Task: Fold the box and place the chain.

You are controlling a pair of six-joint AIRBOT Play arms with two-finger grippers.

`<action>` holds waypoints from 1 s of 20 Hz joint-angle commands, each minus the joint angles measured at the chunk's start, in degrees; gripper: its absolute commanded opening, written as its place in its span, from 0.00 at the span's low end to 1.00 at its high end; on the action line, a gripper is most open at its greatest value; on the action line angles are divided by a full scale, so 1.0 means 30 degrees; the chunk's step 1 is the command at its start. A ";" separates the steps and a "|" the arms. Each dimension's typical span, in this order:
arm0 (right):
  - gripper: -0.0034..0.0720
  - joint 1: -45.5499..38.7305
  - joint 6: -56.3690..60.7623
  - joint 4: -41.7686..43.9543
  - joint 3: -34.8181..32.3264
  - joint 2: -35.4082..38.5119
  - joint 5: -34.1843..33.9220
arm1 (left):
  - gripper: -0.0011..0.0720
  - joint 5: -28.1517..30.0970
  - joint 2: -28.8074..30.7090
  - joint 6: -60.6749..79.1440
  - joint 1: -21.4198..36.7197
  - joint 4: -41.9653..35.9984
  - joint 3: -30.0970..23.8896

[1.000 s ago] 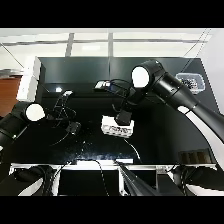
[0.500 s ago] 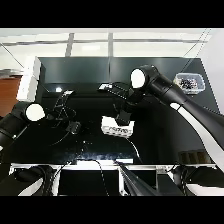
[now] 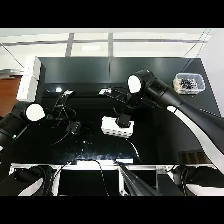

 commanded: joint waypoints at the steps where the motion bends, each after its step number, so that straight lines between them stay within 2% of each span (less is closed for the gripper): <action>1: 0.87 0.0240 0.0007 -0.0386 -0.0044 -0.0015 -0.0306 | 0.97 0.0007 -0.0015 -0.0007 0.0007 0.0007 0.0000; 2: 0.68 0.0248 0.0007 -0.0372 -0.0044 -0.0015 -0.0262 | 0.97 0.0007 -0.0015 0.0000 0.0007 0.0007 0.0000; 7: 0.51 0.0248 0.0007 -0.0364 -0.0044 -0.0007 -0.0233 | 0.97 0.0007 -0.0015 0.0000 0.0007 0.0007 0.0000; 20: 0.51 0.0321 0.0007 -0.0153 -0.0044 -0.0015 -0.0284 | 0.97 0.0007 -0.0015 0.0000 0.0007 0.0007 0.0000</action>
